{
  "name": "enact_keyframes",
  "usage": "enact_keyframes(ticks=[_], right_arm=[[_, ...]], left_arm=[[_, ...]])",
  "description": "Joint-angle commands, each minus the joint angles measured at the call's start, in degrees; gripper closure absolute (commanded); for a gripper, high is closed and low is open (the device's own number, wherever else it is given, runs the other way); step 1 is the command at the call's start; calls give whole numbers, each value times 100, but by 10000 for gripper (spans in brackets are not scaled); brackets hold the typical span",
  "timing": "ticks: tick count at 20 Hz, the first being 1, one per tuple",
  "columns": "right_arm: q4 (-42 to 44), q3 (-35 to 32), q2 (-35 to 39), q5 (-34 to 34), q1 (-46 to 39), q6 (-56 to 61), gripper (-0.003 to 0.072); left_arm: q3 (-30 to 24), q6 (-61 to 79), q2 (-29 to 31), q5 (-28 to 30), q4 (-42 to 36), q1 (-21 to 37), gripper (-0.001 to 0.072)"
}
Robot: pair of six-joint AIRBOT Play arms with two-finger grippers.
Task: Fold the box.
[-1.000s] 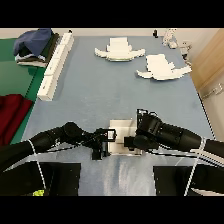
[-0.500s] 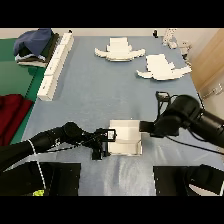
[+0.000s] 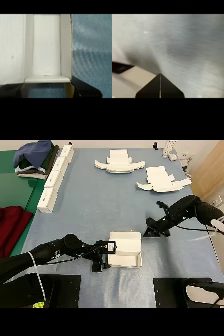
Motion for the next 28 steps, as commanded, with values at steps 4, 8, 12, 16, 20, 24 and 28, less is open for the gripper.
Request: enact_keyframes(ticks=[4,8,12,16,20,24,28], right_arm=[[1497,369,-907,-1591,221,-2194,688],[706,258,-365,-1309,966,-2194,688],[-101,-297,796,476,1958,-2505,688],[-511,-1158,2039,2374,2905,-2806,688],[-839,-2024,3141,3897,3893,-2959,688],[-1545,-2430,3622,4441,4688,-3370,633],[-1635,-2430,3580,4492,4983,-4371,354]], left_arm=[[7,0,2,2,0,-2,258],[7,0,2,2,0,-2,258],[7,0,2,0,0,-2,258],[4,0,2,0,0,-2,258],[7,0,2,0,0,-2,258],[7,0,2,0,0,-2,258],[7,0,2,2,0,-2,258]])
